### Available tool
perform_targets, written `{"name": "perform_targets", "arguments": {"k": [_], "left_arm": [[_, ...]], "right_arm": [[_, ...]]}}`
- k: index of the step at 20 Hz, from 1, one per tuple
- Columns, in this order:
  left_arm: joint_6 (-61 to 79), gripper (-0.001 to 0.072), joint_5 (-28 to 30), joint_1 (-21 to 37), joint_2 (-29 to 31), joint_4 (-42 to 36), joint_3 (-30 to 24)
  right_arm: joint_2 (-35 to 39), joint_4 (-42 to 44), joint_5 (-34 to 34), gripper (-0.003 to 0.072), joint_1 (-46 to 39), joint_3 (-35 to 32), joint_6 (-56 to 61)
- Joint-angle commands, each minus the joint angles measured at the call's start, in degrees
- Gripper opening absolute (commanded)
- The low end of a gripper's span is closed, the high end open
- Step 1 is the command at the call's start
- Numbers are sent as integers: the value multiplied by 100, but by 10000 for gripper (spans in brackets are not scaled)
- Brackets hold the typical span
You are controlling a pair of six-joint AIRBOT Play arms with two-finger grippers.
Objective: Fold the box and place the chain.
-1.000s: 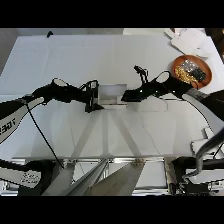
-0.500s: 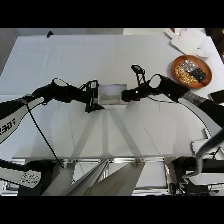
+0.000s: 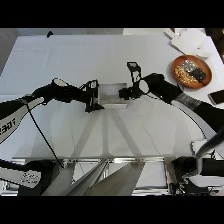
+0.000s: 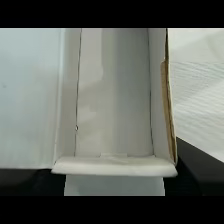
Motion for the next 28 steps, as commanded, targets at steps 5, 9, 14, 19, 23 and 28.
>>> {"name": "perform_targets", "arguments": {"k": [5, 9, 14, 19, 23, 28], "left_arm": [[11, 214, -22, 2, 4, 7, 2], [11, 214, -22, 2, 4, 7, 2], [11, 214, -22, 2, 4, 7, 2], [9, 214, -22, 2, 4, 7, 2], [11, 214, -22, 2, 4, 7, 2], [11, 214, -22, 2, 4, 7, 2]], "right_arm": [[-470, -844, 522, 293, 568, 446, 1252], [-509, -1279, 507, 292, 608, 446, 1923], [-544, -1403, 706, 270, 603, 446, 1930], [-697, -1475, 841, 242, 603, 446, 1932], [-697, -1469, 752, 10, 603, 446, 1934], [-660, -1453, 782, 156, 603, 446, 1928]]}}
